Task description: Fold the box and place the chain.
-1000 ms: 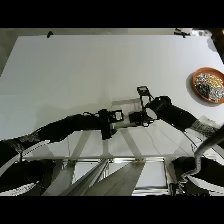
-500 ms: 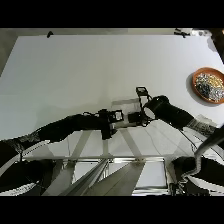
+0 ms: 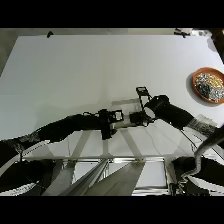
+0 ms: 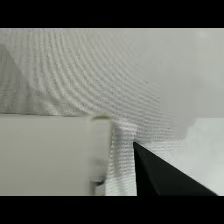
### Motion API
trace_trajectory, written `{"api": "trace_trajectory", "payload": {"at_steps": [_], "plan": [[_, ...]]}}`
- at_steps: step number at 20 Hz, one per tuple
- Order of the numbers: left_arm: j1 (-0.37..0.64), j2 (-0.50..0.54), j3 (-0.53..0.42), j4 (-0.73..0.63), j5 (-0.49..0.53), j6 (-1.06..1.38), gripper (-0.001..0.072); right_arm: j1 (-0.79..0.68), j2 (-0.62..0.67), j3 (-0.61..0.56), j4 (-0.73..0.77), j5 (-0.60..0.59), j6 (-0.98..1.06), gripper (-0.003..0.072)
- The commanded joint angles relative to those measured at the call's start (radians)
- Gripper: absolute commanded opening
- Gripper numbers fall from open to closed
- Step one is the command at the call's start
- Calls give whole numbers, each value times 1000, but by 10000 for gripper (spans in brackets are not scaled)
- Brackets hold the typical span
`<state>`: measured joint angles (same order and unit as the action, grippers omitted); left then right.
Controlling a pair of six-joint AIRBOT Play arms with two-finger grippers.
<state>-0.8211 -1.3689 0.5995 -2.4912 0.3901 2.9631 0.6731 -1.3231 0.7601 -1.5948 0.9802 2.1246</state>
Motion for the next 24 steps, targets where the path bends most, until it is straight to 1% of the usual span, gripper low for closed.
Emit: {"api": "trace_trajectory", "payload": {"at_steps": [1,2,9,11,12,14,15,16,24], "plan": [[1,1,-1,-2,-1,-4,257,1,31,0,-7,29,-15,131],[1,1,-1,-2,-1,-4,257,1,40,0,-6,29,-15,12],[1,1,-1,-3,-1,-5,257,1,50,0,-5,30,-14,20],[1,1,-1,-2,-1,-4,257,1,50,0,3,29,-14,128],[1,1,-1,-3,-1,-4,257,1,50,0,10,24,-13,129],[1,1,-1,-3,-1,-5,257,1,49,0,21,17,-13,128],[1,1,-1,-3,-1,-4,257,1,48,0,26,14,-13,112],[1,1,-1,-3,-1,-4,257,1,47,0,33,13,-13,16],[1,1,-1,-3,-1,-4,257,1,28,0,63,11,-31,13]]}}
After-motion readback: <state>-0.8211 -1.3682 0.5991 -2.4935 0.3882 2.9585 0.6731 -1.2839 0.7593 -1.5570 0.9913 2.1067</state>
